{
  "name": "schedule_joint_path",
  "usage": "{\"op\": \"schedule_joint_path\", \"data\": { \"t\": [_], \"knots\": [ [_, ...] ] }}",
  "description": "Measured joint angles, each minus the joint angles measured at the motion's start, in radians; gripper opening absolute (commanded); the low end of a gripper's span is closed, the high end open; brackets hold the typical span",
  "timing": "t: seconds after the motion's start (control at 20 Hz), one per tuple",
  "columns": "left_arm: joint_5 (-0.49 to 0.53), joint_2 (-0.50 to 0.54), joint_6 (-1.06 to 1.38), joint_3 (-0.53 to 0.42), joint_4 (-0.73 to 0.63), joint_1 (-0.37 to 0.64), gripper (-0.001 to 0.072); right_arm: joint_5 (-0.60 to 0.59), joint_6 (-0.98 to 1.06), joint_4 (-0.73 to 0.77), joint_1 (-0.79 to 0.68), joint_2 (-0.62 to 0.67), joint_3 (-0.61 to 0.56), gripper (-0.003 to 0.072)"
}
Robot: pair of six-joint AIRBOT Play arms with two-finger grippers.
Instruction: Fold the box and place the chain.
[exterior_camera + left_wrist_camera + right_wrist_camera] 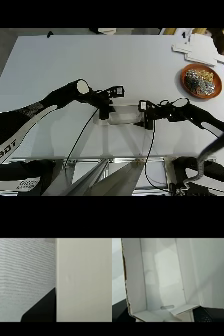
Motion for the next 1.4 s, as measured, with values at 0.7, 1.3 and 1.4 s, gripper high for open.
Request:
{"op": "schedule_joint_path", "data": {
  "t": [0.7,1.3,1.4],
  "knots": [
    [0.0,0.0,0.0,0.0,0.0,0.0,0.001,0.003,-0.006,0.01,-0.014,-0.036,0.001,0.0291],
    [0.002,0.0,-0.001,0.0,0.0,0.0,0.001,-0.011,-0.002,0.0,-0.014,-0.039,0.0,0.0294],
    [0.002,0.0,-0.001,0.0,0.0,0.0,0.001,-0.012,-0.002,0.0,-0.014,-0.04,0.0,0.0294]
  ]
}}
